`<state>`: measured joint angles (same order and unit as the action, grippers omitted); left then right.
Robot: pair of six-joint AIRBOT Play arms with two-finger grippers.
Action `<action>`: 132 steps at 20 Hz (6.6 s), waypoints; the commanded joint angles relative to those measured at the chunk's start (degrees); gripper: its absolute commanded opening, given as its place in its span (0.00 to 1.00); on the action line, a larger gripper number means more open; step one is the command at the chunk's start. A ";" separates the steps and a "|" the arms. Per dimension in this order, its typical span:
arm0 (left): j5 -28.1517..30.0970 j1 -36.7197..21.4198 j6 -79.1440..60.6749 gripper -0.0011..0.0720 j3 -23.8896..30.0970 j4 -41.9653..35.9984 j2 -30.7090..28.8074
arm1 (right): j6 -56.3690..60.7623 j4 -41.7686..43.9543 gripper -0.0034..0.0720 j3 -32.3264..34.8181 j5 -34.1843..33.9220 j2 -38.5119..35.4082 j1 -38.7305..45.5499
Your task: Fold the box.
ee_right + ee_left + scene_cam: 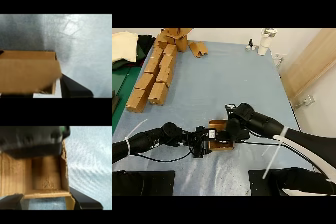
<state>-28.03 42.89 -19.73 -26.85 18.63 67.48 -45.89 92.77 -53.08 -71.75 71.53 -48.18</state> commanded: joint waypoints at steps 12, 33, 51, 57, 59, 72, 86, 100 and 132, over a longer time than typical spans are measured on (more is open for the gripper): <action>-0.04 -0.04 0.04 0.82 -0.02 0.00 0.00 | -24.83 9.79 0.05 0.92 2.93 -5.84 27.78; -0.02 -0.04 0.04 0.82 -0.02 0.00 0.02 | -84.83 53.53 0.05 -0.59 -4.35 7.13 29.79; -0.02 -0.04 0.04 0.82 -0.02 0.00 0.02 | -94.77 30.77 0.05 19.06 22.08 -23.39 12.37; -0.02 -0.04 0.04 0.82 -0.02 0.00 0.02 | -97.57 16.02 0.05 21.90 32.37 -25.68 0.87; -0.02 -0.04 0.04 0.82 -0.02 0.00 0.02 | -97.57 14.34 0.05 24.28 36.04 -28.09 -2.89; -0.02 -0.04 0.04 0.82 -0.02 0.00 0.02 | -97.09 3.98 0.55 28.87 40.96 -28.04 -6.80; -0.02 -0.04 0.04 0.82 -0.02 0.00 0.02 | -97.07 0.87 0.32 28.28 43.25 -31.69 -7.28; 0.00 -0.04 0.04 0.82 -0.02 0.00 0.02 | -97.09 5.42 0.30 28.39 38.58 -27.61 -9.75; -0.02 -0.04 0.04 0.82 -0.02 0.00 0.02 | -30.27 42.42 0.05 39.30 45.59 -38.51 7.43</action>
<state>-28.05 42.89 -19.66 -26.85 18.61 67.48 -75.79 135.04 -13.91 -27.70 31.97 -40.69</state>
